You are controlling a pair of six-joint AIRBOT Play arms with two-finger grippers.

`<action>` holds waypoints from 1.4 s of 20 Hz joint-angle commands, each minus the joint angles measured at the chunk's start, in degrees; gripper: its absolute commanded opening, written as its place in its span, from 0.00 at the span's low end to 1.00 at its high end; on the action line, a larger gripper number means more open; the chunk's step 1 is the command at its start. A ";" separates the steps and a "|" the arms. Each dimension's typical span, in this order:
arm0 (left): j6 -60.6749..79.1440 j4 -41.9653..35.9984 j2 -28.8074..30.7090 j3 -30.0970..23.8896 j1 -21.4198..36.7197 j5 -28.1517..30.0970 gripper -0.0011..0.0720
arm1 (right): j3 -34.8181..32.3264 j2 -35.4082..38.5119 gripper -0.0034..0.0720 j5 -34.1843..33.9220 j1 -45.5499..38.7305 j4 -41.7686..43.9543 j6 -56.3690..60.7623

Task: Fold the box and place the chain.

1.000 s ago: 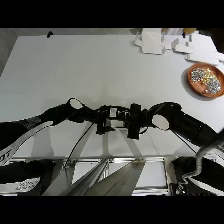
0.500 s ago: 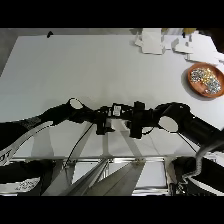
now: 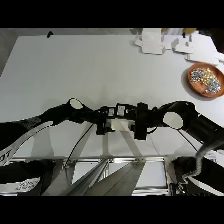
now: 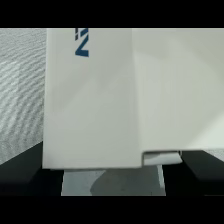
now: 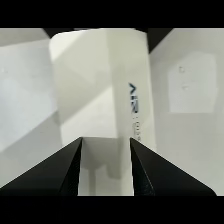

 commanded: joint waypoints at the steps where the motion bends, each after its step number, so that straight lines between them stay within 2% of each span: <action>1: -0.02 -0.02 0.04 -0.02 0.02 0.15 0.19 | -0.02 0.00 0.50 0.72 -0.26 0.81 -2.80; 7: -0.02 -0.02 0.04 -0.02 0.02 0.15 0.19 | -0.04 -1.44 0.49 -3.48 -0.26 -2.03 -2.75; 9: -0.02 -0.02 0.04 0.00 0.02 0.15 0.19 | -0.04 -1.44 0.40 -3.76 -0.26 -2.49 -2.78; 10: -0.02 -0.02 0.04 0.00 0.02 0.15 0.19 | -0.04 -1.46 0.40 -3.76 -0.26 -2.56 -2.75; 13: -0.04 -0.02 0.04 -0.02 0.02 0.15 0.19 | -0.04 -1.49 0.31 -3.85 -0.26 -2.64 -2.75; 16: -0.02 -0.02 0.04 -0.02 0.02 0.15 0.19 | -0.15 -1.66 0.18 -4.09 -0.26 -2.64 -2.75; 17: -0.02 -0.02 0.04 -0.02 0.02 0.13 0.19 | -0.44 -1.66 0.17 -4.48 -0.26 -2.62 -2.67; 25: -0.02 -0.02 0.04 0.00 0.02 0.15 0.19 | -3.65 -1.75 0.20 -5.22 -0.26 -0.46 -2.56; 26: -0.04 -0.02 0.04 -0.02 0.02 0.15 0.19 | -3.65 -1.75 0.22 -5.29 -0.26 0.39 -2.60; 28: -0.02 -0.02 0.04 0.00 0.02 0.13 0.19 | -3.65 -1.75 0.39 -5.22 -0.26 1.99 -2.62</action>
